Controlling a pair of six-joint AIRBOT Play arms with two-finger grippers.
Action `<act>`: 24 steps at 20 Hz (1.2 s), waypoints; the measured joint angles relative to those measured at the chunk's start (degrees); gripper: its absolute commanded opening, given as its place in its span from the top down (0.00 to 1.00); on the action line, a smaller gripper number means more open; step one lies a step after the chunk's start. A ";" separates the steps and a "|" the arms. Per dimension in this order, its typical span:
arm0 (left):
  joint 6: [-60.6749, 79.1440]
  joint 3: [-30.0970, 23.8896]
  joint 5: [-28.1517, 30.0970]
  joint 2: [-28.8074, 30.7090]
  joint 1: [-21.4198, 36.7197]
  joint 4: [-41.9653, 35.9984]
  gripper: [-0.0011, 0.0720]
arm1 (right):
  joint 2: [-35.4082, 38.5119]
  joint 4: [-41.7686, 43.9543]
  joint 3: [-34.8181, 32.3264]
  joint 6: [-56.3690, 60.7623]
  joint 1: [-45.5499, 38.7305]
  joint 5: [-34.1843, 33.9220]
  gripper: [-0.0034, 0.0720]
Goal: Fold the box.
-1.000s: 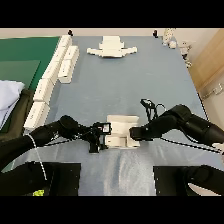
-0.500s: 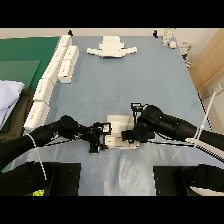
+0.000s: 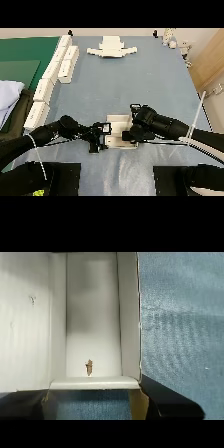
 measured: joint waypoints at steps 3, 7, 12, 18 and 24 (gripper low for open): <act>0.00 -0.02 -0.02 0.00 0.00 0.02 0.34 | 0.02 0.07 0.07 0.04 -0.02 -1.01 0.24; 0.00 0.00 -0.02 0.00 0.00 0.00 0.34 | 0.09 0.04 0.13 0.15 -0.02 -2.29 0.30; -0.20 0.00 -0.02 0.00 -0.09 -0.04 0.34 | 0.11 0.35 0.20 0.35 -0.02 -2.19 0.92; 0.00 0.00 -0.02 0.00 -0.04 0.04 0.34 | 0.09 0.04 0.13 -0.59 0.00 -2.60 0.06; -0.02 0.00 -0.04 0.00 -0.04 0.02 0.34 | 0.11 0.02 4.11 -3.04 0.00 -5.35 0.06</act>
